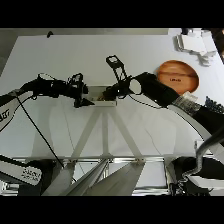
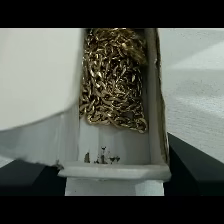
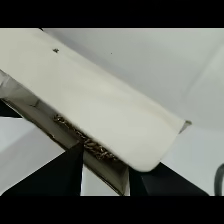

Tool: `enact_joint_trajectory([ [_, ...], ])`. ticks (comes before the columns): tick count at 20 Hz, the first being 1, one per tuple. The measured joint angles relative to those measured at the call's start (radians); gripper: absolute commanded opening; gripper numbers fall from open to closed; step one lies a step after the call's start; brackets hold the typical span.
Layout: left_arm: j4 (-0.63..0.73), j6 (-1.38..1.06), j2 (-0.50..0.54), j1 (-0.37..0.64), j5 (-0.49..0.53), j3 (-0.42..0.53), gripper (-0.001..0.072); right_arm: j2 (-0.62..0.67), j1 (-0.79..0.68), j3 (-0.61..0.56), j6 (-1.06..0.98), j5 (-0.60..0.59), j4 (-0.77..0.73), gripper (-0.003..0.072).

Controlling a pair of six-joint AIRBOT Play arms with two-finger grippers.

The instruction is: Fold the box and place the chain.

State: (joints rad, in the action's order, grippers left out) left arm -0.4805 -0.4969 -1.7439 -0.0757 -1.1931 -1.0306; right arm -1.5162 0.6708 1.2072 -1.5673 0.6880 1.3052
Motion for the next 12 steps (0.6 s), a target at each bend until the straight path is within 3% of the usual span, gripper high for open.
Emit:
enact_joint_trajectory([
  [6,0.0,0.0,0.0,0.0,0.0,0.0,0.0375,-0.003,-0.03,0.093,0.103,0.184,-0.063,0.0299],
  [12,0.0,0.0,0.0,0.0,0.0,0.0,0.0375,-0.037,-0.169,0.237,0.552,0.352,-0.363,0.0301],
])
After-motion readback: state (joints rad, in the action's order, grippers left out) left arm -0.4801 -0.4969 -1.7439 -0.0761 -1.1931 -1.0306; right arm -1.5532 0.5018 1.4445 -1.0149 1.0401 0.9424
